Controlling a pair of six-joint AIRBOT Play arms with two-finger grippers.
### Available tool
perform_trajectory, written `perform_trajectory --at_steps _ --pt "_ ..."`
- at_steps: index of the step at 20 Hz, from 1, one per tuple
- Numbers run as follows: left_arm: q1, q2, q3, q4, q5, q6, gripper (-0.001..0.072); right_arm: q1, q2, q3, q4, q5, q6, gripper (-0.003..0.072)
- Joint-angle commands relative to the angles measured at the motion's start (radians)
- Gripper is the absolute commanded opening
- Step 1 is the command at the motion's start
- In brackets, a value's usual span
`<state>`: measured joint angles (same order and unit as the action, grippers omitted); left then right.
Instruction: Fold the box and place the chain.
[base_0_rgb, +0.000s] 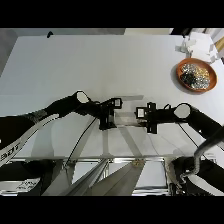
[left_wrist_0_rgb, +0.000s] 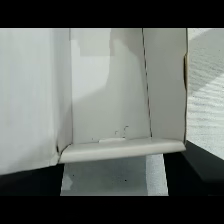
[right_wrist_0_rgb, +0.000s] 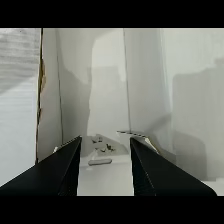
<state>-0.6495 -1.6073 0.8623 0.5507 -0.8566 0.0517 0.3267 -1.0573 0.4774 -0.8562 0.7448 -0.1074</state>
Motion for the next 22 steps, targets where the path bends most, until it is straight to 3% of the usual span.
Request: perform_trajectory --at_steps 1,5,8,10,13,16,18,22 --pt "0.0 0.0 0.0 0.0 0.033 0.0 0.0203 -0.019 0.04 -0.001 -0.037 0.024 0.071 0.0357" --pt "0.0 0.0 0.0 0.0 0.033 0.0 0.0203 -0.069 0.183 -0.001 -0.187 0.122 0.263 0.0352" --pt "0.0 0.0 0.0 0.0 0.033 0.0 0.0203 -0.127 0.299 -0.001 -0.246 0.146 0.543 0.0122" --pt "0.0 0.0 0.0 0.0 0.033 0.0 0.0203 -0.189 0.348 -0.001 -0.246 0.143 0.774 0.0012" --pt "0.0 0.0 0.0 0.0 0.033 0.0 0.0203 -0.302 0.362 -0.001 -0.254 0.128 1.134 0.0012" --pt "0.0 0.0 0.0 0.0 0.033 0.0 0.0203 -0.355 0.35 -0.001 -0.378 0.137 1.341 0.0012" --pt "0.0 0.0 0.0 0.0 0.033 0.0 0.0203 -0.376 0.322 -0.001 -0.429 0.182 1.403 0.0012" --pt "0.0 0.0 0.0 0.0 0.033 0.0 0.0203 -0.388 0.202 -0.001 -0.39 0.209 1.416 0.0012"
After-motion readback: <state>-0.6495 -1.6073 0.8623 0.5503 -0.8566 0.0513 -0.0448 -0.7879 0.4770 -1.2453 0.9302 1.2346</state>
